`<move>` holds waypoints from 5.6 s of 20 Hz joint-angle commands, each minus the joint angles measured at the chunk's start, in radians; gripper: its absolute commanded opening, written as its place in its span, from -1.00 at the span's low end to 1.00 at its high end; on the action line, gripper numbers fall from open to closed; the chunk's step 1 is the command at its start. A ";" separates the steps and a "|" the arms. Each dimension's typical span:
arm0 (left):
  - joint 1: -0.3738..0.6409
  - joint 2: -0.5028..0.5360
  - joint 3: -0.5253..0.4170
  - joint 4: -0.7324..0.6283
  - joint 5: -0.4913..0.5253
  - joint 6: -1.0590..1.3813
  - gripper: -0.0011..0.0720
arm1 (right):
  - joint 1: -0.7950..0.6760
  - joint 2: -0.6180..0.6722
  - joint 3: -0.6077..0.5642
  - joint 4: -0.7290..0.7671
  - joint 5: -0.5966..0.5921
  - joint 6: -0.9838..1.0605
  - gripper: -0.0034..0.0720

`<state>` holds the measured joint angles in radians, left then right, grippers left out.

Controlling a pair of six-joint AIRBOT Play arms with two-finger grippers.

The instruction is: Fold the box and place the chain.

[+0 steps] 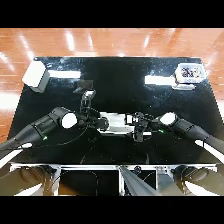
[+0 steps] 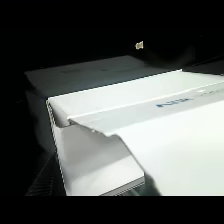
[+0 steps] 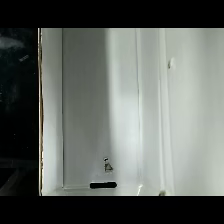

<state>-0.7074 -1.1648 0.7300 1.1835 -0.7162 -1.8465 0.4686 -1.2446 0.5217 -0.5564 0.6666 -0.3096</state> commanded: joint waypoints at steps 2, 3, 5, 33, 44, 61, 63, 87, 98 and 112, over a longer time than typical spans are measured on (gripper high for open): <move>-0.011 0.003 0.001 0.043 -0.032 -0.050 0.70 | 0.001 -0.001 0.000 0.000 -0.001 0.002 0.74; -0.011 0.003 0.001 0.043 -0.027 -0.050 0.70 | 0.001 -0.001 0.000 -0.001 -0.001 0.002 0.74; -0.011 0.002 0.001 0.044 -0.012 -0.050 0.70 | 0.001 -0.001 0.000 -0.001 -0.001 0.002 0.74; -0.011 0.001 0.001 0.063 0.029 -0.050 0.70 | 0.001 -0.001 0.000 -0.002 0.000 0.002 0.23; -0.011 -0.072 0.002 0.066 0.063 -0.071 0.63 | 0.001 -0.001 0.000 -0.002 0.000 0.002 0.30; -0.146 -0.193 0.186 0.512 -0.188 -0.438 0.49 | 0.001 -0.001 0.000 -0.002 0.000 0.002 0.30; -0.146 -0.196 0.195 0.518 -0.187 -0.467 0.49 | 0.001 -0.001 0.000 -0.002 0.000 0.002 0.30; -0.150 -0.281 0.242 0.513 -0.202 -0.529 0.10 | 0.001 -0.001 0.000 -0.002 0.000 0.002 0.30; -0.150 -0.281 0.242 0.475 -0.201 -0.513 -0.39 | 0.001 -0.001 0.000 -0.002 0.000 0.002 0.30; -0.150 -0.280 0.242 0.472 -0.203 -0.491 -0.92 | 0.001 -0.001 0.000 -0.002 0.000 0.002 0.30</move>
<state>-0.8574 -1.4448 0.9718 1.6554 -0.9195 -2.3577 0.4686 -1.2449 0.5217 -0.5591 0.6659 -0.3069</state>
